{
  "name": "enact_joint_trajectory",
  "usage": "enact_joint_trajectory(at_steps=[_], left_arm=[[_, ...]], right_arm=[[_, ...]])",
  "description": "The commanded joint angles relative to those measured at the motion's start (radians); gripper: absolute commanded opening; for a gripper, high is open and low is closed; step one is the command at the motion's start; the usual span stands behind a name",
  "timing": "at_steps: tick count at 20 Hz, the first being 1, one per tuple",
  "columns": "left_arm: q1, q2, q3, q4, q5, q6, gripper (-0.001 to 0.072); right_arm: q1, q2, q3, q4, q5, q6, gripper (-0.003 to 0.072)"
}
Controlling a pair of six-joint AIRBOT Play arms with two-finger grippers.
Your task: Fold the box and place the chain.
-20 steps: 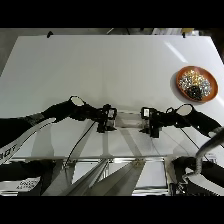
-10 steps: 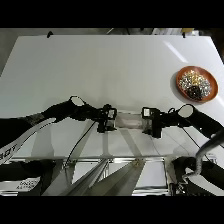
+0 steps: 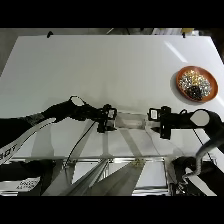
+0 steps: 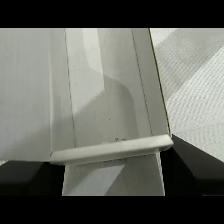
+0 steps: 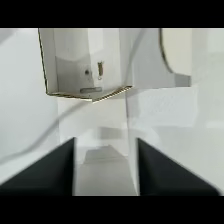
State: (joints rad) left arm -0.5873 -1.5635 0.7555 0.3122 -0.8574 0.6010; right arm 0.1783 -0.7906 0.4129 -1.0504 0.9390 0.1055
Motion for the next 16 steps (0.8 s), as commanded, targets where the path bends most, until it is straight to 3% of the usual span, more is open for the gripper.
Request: enact_joint_trajectory(at_steps=[1, 2, 6, 10, 14, 16], left_arm=[[0.000, 0.000, 0.001, 0.000, 0.000, 0.000, 0.0169], [0.000, 0.000, 0.001, 0.000, 0.000, 0.000, 0.0169], [0.000, 0.000, 0.001, 0.000, 0.000, 0.000, 0.0169], [0.000, 0.000, 0.001, 0.000, 0.000, 0.000, 0.0169], [0.000, 0.000, 0.001, 0.000, 0.000, 0.000, 0.0169], [0.000, 0.000, 0.001, 0.000, 0.000, 0.000, 0.0169]], right_arm=[[0.000, 0.121, 0.001, 0.084, 0.053, 0.025, 0.0136], [0.000, 0.132, 0.000, 0.137, 0.055, 0.025, 0.0011], [0.000, 0.106, 0.000, 0.388, 0.024, -0.096, 0.0014], [0.000, -0.005, 0.000, 0.579, -0.205, -0.106, 0.0014], [0.000, -0.179, 0.000, 0.610, -0.328, -0.067, 0.0014], [0.000, -0.255, 0.000, 0.610, -0.330, -0.050, 0.0014]])
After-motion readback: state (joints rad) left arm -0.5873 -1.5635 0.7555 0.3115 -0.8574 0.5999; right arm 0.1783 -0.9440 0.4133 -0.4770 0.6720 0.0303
